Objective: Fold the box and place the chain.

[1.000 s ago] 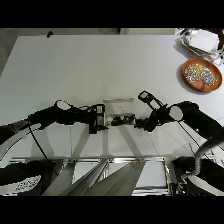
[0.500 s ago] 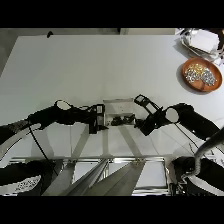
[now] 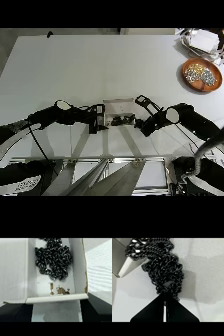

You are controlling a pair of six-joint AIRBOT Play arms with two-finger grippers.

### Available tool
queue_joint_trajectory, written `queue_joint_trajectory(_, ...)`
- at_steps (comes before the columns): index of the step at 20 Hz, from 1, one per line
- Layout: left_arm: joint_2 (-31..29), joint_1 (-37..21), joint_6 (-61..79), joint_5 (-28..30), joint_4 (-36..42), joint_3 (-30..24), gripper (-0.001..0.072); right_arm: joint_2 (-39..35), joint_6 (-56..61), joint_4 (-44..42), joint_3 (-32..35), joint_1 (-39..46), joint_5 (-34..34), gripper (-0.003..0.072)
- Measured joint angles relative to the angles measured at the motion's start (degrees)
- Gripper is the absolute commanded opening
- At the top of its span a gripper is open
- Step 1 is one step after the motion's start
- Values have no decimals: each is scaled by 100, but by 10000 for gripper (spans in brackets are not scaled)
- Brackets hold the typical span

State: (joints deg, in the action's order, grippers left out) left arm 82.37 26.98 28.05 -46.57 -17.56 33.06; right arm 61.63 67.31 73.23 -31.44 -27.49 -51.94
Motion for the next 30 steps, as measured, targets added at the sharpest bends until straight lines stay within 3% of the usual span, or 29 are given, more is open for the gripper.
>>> queue_joint_trajectory(7, 0, 0, -2, 2, 0, 0, 210, -970, 201, 33, -238, 0, -391, 8)
queue_joint_trajectory(13, 0, 0, 0, 0, 0, 0, 210, -1665, 321, -15, -1556, -39, -879, 8)
queue_joint_trajectory(19, 0, 0, 0, 2, 0, 0, 210, -1799, 337, -138, -2712, -459, -909, 8)
queue_joint_trajectory(26, 0, 0, -2, 2, 0, 0, 210, -1762, 199, -535, -3008, -1187, -136, 8)
queue_joint_trajectory(30, 0, 0, 0, 2, 0, 0, 210, -1370, 164, -597, -3032, -1388, -260, 9)
